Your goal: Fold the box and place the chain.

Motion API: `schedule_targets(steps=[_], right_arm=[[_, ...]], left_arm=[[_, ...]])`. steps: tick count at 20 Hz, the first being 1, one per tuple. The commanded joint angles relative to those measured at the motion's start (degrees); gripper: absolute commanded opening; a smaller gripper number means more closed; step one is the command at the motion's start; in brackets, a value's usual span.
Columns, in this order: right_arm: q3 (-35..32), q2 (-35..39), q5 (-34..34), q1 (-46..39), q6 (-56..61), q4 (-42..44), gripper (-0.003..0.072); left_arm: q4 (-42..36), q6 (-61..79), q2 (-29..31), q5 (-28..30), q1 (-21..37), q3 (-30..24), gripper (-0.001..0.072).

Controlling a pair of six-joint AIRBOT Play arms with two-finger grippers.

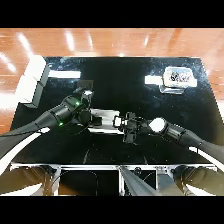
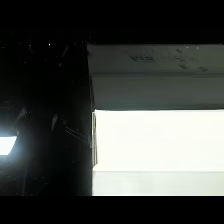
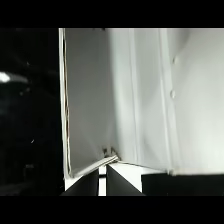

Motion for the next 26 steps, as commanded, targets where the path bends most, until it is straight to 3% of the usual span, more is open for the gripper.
schedule_targets(steps=[1,5,6,8,9,14,15,16,17,20,21,22,23,26], right_arm=[[1.6,-1.2,-1.6,0.8,-0.8,3.3,0.0075],[2.4,-1.9,-1.6,0.8,-0.8,5.0,0.0076],[2.4,-2.1,-1.6,0.8,-0.8,5.9,0.0106],[2.4,-2.3,-1.5,0.8,-0.8,6.3,0.0336],[2.4,-2.3,-1.5,0.8,-0.8,6.3,0.0342],[2.4,-2.3,-0.9,0.8,-0.8,6.2,0.0341],[2.4,-2.3,-0.9,0.8,-0.8,6.2,0.0312],[2.4,-2.3,-0.9,0.8,-0.8,6.2,0.0202],[2.4,-2.3,-0.9,0.8,-0.8,6.1,0.0147],[2.4,-2.3,-0.9,0.8,-0.8,6.0,0.0155],[2.4,-2.3,-0.9,0.8,-0.8,6.0,0.0184],[2.4,-2.3,-1.0,0.8,-0.8,6.0,0.0373],[2.4,-2.3,-0.9,0.8,-0.8,6.0,0.0506],[2.4,-2.3,-0.6,0.8,-0.8,6.0,0.0475]], left_arm=[[-0.6,0.0,0.0,0.1,-0.1,0.0,0.0032],[-1.0,0.1,0.0,0.1,-0.1,0.0,0.0032],[-1.0,0.1,0.0,0.1,-0.1,0.0,0.0032],[-1.2,0.1,0.0,0.1,-0.1,0.0,0.0032],[-1.2,0.1,0.0,0.1,-0.1,0.0,0.0032],[-1.2,0.2,0.0,0.1,-0.4,0.0,0.0032],[-1.2,0.2,0.0,0.1,-0.5,0.0,0.0031],[-1.2,0.2,0.0,0.1,-0.5,0.0,0.0031],[-1.2,0.2,0.0,0.1,-0.5,0.0,0.0031],[-1.2,0.2,0.0,0.1,-0.5,0.0,0.0031],[-1.2,0.2,0.0,0.1,-0.5,0.0,0.0031],[-1.2,0.2,0.0,0.1,-0.5,0.0,0.0031],[-1.2,0.2,0.0,0.1,-0.5,0.0,0.0031],[-1.2,0.2,0.0,0.1,-0.5,0.0,0.0031]])
